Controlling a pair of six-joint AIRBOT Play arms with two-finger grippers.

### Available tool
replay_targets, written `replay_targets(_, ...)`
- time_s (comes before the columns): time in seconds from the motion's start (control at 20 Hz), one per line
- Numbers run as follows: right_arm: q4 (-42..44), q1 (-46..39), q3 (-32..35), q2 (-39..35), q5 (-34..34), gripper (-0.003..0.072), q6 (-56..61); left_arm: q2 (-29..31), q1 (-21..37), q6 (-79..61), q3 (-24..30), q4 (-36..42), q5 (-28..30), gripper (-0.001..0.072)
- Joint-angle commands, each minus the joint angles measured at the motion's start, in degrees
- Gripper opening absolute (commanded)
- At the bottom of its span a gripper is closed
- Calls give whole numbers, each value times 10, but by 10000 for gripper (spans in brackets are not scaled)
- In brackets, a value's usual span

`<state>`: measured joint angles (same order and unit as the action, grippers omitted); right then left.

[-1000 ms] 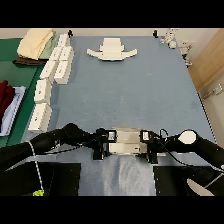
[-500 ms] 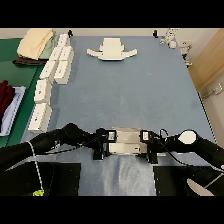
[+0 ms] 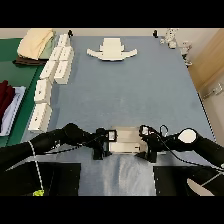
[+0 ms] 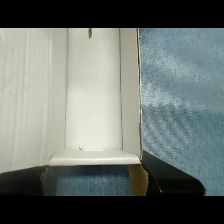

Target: Fold the box.

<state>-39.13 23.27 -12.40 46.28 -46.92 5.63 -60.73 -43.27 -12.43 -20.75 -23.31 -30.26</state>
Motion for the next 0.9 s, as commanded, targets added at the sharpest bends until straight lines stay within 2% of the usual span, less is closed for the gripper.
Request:
replay_targets(0.0,-82,0,-25,-7,-38,720,117,0,0,-2,0,-1,-2,528)
replay_targets(0.15,-158,0,-65,-37,-115,720,214,0,0,-1,0,-1,-2,528)
replay_targets(0.35,-210,0,-104,-89,-169,720,279,0,0,-1,0,-1,-2,528)
replay_targets(0.5,-257,0,-126,-134,-223,720,371,0,0,-1,0,-1,-2,528)
replay_targets(0.65,-253,0,-146,-175,-257,711,512,0,0,-1,0,-1,-2,528)
replay_targets(0.7,-228,0,-151,-186,-257,585,565,0,0,-1,0,-1,-2,528)
replay_targets(0.75,-182,0,-152,-193,-249,426,612,0,0,-1,0,-1,-2,528)
replay_targets(0.8,-120,0,-151,-195,-234,184,639,0,0,-1,0,-1,-2,528)
replay_targets(0.85,-63,0,-151,-190,-210,34,639,0,0,-1,0,-1,-2,528)
